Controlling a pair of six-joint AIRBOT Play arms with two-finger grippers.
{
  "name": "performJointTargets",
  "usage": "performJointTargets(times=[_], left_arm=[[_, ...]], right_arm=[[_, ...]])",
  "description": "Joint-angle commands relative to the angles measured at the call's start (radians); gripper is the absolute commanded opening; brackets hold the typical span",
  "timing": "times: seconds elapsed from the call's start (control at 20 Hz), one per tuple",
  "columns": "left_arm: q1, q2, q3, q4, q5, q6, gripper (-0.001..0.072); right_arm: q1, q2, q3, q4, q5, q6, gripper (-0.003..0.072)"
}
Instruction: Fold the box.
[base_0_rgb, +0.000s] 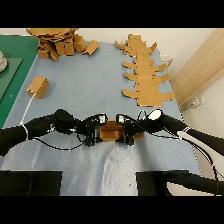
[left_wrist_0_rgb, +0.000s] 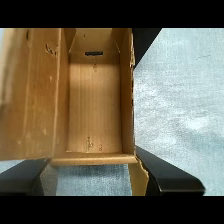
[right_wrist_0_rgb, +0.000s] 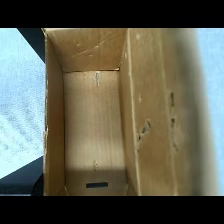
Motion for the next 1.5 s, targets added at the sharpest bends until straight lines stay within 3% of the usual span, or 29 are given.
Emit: performJointTargets(times=[0.0,0.9,1.1,1.45], left_arm=[[0.0,-0.001,0.001,0.001,0.016,-0.016,0.0445],[-0.006,-0.001,0.001,0.001,0.023,-0.019,0.0447],[-0.006,-0.001,0.001,0.001,0.023,-0.019,0.0446],[-0.006,-0.001,0.001,0.001,0.023,-0.019,0.0446]], right_arm=[[-0.002,0.001,0.001,0.001,-0.004,0.0,0.0594],[-0.001,0.001,0.001,0.075,-0.063,0.0,0.0594],[-0.002,0.0,0.001,0.049,-0.096,0.006,0.0617],[-0.002,0.018,0.001,-0.09,-0.092,0.2,0.0618]])
